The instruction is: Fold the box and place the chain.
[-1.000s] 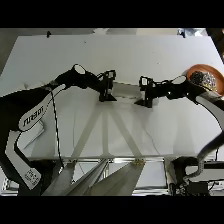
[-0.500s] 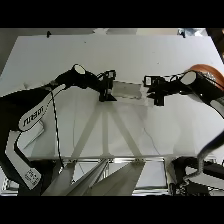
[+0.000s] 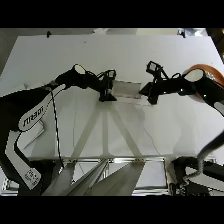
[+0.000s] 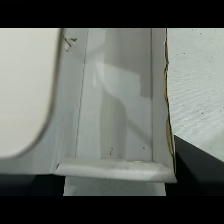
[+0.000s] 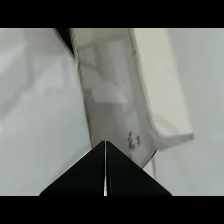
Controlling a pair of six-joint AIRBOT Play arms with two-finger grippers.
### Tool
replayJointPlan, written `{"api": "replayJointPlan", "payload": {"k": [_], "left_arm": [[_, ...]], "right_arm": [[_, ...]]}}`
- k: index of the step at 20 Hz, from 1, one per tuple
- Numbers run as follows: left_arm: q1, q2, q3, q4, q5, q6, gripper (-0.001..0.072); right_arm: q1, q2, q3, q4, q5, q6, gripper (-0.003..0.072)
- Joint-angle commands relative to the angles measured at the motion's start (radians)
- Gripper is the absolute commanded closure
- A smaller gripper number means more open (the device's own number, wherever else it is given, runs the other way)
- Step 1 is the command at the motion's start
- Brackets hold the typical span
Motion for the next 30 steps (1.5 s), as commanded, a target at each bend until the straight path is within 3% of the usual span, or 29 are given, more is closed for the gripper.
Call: {"api": "replayJointPlan", "payload": {"k": [1, 7, 16, 21, 25, 30], "left_arm": [[0.001, 0.000, 0.000, 0.000, 0.026, -0.015, 0.0394], [0.000, 0.000, 0.000, 0.001, 0.031, -0.034, 0.0394], [0.000, 0.000, 0.000, 0.042, 0.042, -0.064, 0.0393], [0.000, 0.000, 0.000, 0.085, 0.066, -0.109, 0.0393], [0.000, 0.000, 0.000, 0.090, 0.066, -0.112, 0.0393], [0.000, 0.000, 0.000, 0.097, 0.066, -0.111, 0.0393]], "right_arm": [[0.026, -0.034, 0.000, 0.127, -0.104, 0.011, 0.0679], [0.132, -0.122, 0.000, 0.200, -0.311, 0.003, 0.0680], [0.135, -0.123, 0.001, 0.246, -0.583, 0.009, 0.0680], [0.135, -0.168, 0.000, 0.248, -0.595, 0.009, 0.0680], [0.135, -0.200, 0.000, 0.248, -0.505, 0.010, 0.0680], [0.135, -0.166, 0.004, 0.241, -0.486, 0.009, 0.0678]]}}
